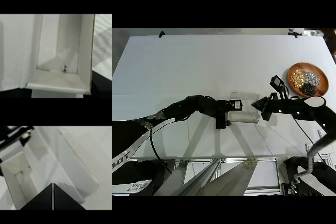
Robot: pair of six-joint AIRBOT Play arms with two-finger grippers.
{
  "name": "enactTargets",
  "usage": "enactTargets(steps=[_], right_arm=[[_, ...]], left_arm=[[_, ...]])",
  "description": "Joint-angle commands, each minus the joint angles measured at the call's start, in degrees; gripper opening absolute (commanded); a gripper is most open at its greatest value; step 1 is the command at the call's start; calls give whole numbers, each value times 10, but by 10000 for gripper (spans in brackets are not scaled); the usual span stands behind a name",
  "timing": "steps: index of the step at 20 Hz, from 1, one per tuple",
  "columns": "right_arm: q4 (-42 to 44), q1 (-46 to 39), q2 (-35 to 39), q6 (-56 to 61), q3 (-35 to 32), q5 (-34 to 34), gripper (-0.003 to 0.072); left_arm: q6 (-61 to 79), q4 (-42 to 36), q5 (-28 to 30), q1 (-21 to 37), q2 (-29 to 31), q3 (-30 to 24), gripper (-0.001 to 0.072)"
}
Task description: Fold the box and place the chain.
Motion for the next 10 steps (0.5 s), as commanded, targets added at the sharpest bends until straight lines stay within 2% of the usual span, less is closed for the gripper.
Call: enactTargets(steps=[1, 4, 7, 8, 10], right_arm=[[-128, 0, 80, 82, 0, 55, 13], [-247, 0, 129, 106, 0, 111, 12], [-452, 0, 144, 128, 0, 140, 12], [-481, 0, 142, 124, 0, 133, 13], [-458, 0, 131, 82, -3, 84, 42]], left_arm=[[-2, -1, -2, 0, 0, 0, 316], [-2, -1, -1, 0, 0, 0, 316], [-2, -4, -1, -1, 0, 0, 315], [-2, -4, -2, -1, 0, 0, 315], [-2, -4, -2, -1, 0, 0, 316]])
